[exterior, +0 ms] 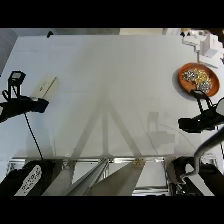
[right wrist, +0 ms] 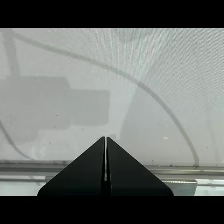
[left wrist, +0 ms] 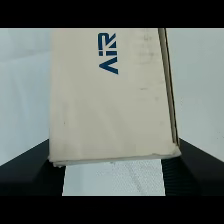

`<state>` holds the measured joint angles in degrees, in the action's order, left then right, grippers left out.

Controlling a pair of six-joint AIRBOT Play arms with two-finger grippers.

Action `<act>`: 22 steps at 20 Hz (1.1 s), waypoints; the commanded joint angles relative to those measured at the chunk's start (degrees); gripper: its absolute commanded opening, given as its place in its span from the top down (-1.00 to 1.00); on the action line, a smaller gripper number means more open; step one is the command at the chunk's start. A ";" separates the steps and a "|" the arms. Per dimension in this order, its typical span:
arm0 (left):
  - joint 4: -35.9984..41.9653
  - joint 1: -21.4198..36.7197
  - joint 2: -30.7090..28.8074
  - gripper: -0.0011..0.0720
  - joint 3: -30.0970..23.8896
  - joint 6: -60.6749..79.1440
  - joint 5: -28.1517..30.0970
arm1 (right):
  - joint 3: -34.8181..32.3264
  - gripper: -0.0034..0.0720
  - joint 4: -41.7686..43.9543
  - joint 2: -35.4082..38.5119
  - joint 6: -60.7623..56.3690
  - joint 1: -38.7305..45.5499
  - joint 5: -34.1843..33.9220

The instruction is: Fold the box and place the chain.

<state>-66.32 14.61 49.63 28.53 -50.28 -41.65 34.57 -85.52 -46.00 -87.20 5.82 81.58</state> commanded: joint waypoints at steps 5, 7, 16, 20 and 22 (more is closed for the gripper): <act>-0.66 0.26 -0.04 -0.16 -2.89 -4.11 -6.84 | -0.02 0.85 0.02 0.02 0.00 0.02 0.02; -0.63 0.26 -0.04 -0.17 -3.58 -4.20 -8.79 | -0.02 0.85 0.00 0.02 0.00 0.02 0.02; -1.22 -0.20 -1.86 -0.95 -5.35 -5.49 -11.76 | -0.02 0.85 0.02 0.02 0.00 0.02 0.02; -1.88 -0.20 -8.98 -0.95 -5.35 -5.49 -11.96 | -0.02 0.85 0.02 0.02 0.00 0.02 0.02; -1.90 -0.20 -13.64 -0.95 -5.35 -5.46 -13.18 | -0.02 0.85 0.00 0.04 0.00 0.00 0.02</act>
<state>-67.96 14.46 41.17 23.22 -55.70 -53.67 34.57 -85.52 -46.02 -87.20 5.82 81.60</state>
